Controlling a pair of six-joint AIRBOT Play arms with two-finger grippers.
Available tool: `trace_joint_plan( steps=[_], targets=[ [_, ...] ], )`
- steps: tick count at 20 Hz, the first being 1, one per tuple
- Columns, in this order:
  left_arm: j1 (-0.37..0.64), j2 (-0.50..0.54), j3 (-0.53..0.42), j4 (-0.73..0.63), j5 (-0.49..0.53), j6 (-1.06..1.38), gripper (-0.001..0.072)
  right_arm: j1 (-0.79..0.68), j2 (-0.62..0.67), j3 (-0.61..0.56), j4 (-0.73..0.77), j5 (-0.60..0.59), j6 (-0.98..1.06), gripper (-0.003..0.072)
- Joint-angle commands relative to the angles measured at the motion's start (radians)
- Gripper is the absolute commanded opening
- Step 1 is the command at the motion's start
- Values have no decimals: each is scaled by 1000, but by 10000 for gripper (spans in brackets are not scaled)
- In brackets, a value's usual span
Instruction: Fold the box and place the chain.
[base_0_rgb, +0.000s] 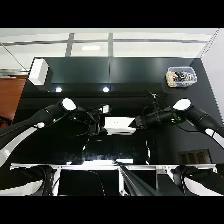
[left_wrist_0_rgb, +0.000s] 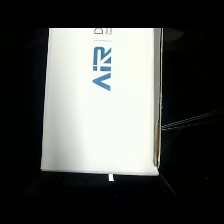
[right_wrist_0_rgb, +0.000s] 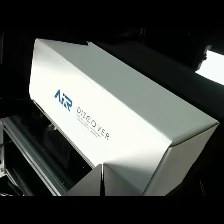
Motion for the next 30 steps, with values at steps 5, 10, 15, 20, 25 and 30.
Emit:
trace_joint_plan(
  steps=[5,10,15,20,25,30],
  targets=[
    [0,0,0,0,0,-1,479,18,0,0,-72,-56,16,9],
    [0,0,0,0,-1,-1,480,36,0,0,-80,-62,16,9],
    [0,0,0,0,-1,-1,479,-21,66,9,32,59,-47,9],
    [2,30,1,21,3,-2,710,-220,240,84,-32,199,-26,9],
    [5,155,2,183,-8,-115,710,-463,337,89,-62,289,5,9],
    [-70,227,23,85,0,-140,703,-505,337,87,-120,272,6,9]
  ],
)
